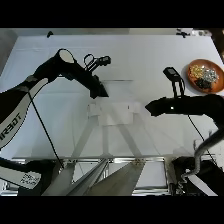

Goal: Fold the box and place the chain.

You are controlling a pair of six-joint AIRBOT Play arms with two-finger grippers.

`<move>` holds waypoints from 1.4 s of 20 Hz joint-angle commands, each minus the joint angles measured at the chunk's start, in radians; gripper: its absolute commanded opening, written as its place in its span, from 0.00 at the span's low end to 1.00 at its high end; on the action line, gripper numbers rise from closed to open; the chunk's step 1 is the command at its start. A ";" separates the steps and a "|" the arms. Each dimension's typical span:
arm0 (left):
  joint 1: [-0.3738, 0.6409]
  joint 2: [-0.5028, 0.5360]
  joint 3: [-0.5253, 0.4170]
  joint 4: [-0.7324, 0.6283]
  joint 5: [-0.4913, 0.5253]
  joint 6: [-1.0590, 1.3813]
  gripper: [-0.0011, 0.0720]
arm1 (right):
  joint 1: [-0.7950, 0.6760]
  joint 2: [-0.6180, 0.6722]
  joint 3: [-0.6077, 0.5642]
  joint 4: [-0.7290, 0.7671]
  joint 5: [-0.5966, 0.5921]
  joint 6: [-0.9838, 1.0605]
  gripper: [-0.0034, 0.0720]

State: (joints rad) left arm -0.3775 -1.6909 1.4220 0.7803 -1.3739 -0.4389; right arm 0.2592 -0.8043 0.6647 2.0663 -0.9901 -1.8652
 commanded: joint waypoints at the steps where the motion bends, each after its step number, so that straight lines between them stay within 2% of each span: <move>1: -0.064 0.107 0.000 0.078 0.036 -0.014 0.01 | 0.000 0.144 0.001 -0.080 -0.082 0.037 0.48; 4: -0.111 0.186 -0.005 0.074 0.046 -0.028 0.01 | 0.000 0.299 0.001 -0.223 -0.145 0.127 0.48; 6: -0.132 0.237 -0.050 0.035 0.055 -0.030 0.01 | 0.000 0.402 0.001 -0.331 -0.177 0.196 0.48; 8: -0.149 0.305 -0.161 -0.028 0.106 0.014 0.01 | 0.000 0.485 0.001 -0.409 -0.208 0.253 0.48; 11: -0.170 0.399 -0.370 -0.039 0.283 0.077 0.01 | 0.000 0.553 0.001 -0.435 -0.250 0.273 0.47; 13: -0.184 0.418 -0.483 -0.034 0.381 0.116 0.02 | 0.000 0.555 0.001 -0.423 -0.270 0.272 0.47; 15: -0.205 0.402 -0.539 -0.020 0.445 0.139 0.02 | 0.000 0.555 0.001 -0.418 -0.268 0.272 0.47; 21: -0.256 0.306 -0.549 -0.026 0.634 0.306 0.02 | 0.000 0.555 0.001 -0.416 -0.259 0.273 0.47; 24: -0.256 0.256 -0.549 -0.044 0.671 0.304 0.02 | 0.000 0.555 0.001 -0.413 -0.259 0.273 0.47; 28: -0.256 0.227 -0.549 -0.211 0.690 0.398 0.02 | 0.000 0.555 0.001 -0.413 -0.256 0.272 0.47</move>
State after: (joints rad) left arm -0.6312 -1.4403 0.8745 0.6743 -0.7166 -0.1204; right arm 0.2592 -0.2504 0.6651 1.6527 -1.2491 -1.5932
